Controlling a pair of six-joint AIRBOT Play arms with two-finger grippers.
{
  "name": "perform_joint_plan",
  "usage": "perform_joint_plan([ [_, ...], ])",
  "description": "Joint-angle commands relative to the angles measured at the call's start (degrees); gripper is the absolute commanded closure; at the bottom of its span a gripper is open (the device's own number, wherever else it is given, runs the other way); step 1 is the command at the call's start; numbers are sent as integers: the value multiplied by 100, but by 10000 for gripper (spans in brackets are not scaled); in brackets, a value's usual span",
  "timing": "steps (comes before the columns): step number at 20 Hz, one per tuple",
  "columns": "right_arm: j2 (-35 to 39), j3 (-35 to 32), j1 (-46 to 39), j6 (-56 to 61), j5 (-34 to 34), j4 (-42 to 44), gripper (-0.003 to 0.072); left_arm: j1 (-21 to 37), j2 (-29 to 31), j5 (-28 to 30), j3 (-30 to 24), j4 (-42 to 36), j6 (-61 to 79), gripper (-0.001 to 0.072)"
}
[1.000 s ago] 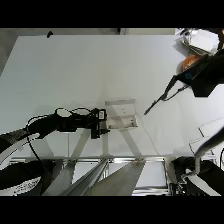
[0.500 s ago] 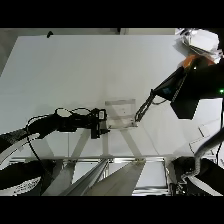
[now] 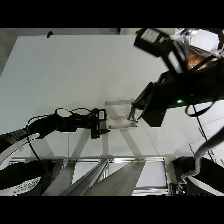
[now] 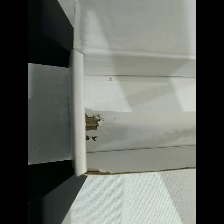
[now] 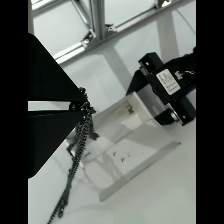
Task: Fold the box and place the chain.
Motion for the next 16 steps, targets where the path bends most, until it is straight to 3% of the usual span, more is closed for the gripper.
perform_joint_plan([
  [1,-155,-540,195,4,-236,4,675,2,2,2,0,2,0,571],
  [4,-155,-1016,247,46,-608,79,675,2,2,2,0,2,0,571],
  [10,-304,-2127,496,160,-2339,173,674,2,2,4,0,2,0,571],
  [16,-1016,-2402,796,293,-2712,149,674,2,2,0,0,2,0,571],
])
